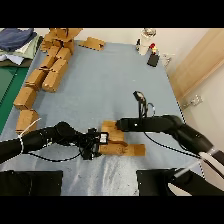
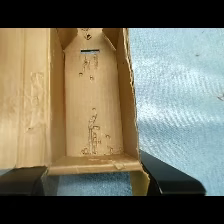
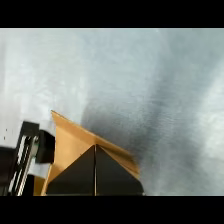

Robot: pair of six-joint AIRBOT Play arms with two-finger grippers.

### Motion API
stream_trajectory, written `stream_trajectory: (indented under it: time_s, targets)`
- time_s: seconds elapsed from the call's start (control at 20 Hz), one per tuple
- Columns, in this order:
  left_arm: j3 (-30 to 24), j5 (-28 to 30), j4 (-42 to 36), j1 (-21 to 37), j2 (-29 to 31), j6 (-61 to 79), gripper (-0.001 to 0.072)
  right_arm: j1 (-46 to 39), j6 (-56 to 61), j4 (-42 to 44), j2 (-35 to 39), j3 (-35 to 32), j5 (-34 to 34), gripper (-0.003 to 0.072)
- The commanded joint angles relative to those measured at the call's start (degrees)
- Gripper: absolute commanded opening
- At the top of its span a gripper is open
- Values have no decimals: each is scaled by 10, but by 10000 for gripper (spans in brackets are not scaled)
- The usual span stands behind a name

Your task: Fold the box.

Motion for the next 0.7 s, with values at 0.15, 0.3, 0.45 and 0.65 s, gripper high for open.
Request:
stream_trajectory:
  time_s: [0.15,0.3,0.45,0.65]
  targets:
    - [0,0,0,0,0,0,512,6,-50,-90,180,-21,-327,3]
    - [0,0,0,0,0,0,512,22,-268,-66,214,-59,-363,265]
    - [0,0,0,0,0,0,512,23,-403,-133,192,-89,-271,433]
    - [0,0,0,0,0,0,512,26,-494,-123,95,-106,-145,433]
